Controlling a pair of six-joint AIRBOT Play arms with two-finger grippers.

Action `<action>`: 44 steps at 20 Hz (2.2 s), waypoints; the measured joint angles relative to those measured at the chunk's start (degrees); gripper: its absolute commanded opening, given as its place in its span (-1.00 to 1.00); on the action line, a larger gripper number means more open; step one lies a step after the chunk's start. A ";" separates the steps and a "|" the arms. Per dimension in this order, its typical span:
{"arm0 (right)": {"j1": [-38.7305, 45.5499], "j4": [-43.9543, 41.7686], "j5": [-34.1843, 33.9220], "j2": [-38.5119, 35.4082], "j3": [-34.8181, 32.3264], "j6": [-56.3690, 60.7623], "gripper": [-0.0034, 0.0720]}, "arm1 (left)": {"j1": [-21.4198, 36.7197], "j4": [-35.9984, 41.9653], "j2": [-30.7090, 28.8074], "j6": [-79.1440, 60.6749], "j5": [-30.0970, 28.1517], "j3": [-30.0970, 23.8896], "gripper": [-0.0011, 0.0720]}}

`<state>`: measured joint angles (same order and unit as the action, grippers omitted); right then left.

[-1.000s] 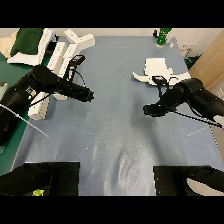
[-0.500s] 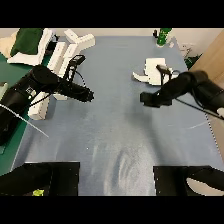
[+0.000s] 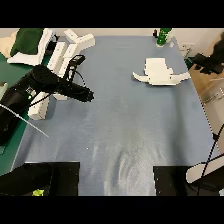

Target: Fold the box.

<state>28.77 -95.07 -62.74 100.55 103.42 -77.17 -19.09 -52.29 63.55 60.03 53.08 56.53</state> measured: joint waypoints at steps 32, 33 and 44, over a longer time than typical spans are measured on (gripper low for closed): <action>6.32 -44.63 -3.91 21.84 13.62 -26.91 -0.93 | 0.00 0.00 0.00 0.00 -0.04 0.00 -0.93; 5.60 -44.65 -4.96 20.24 12.26 -27.47 -0.93 | 0.00 -0.02 0.00 0.00 -0.04 0.00 -0.93; -5.14 -44.54 3.67 -15.87 -36.15 -29.64 -0.92 | 0.00 0.00 0.00 -0.02 -0.04 0.00 -0.93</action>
<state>23.64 -139.61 -59.07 84.68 67.26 -106.80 -19.09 -52.29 63.55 60.01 53.04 56.53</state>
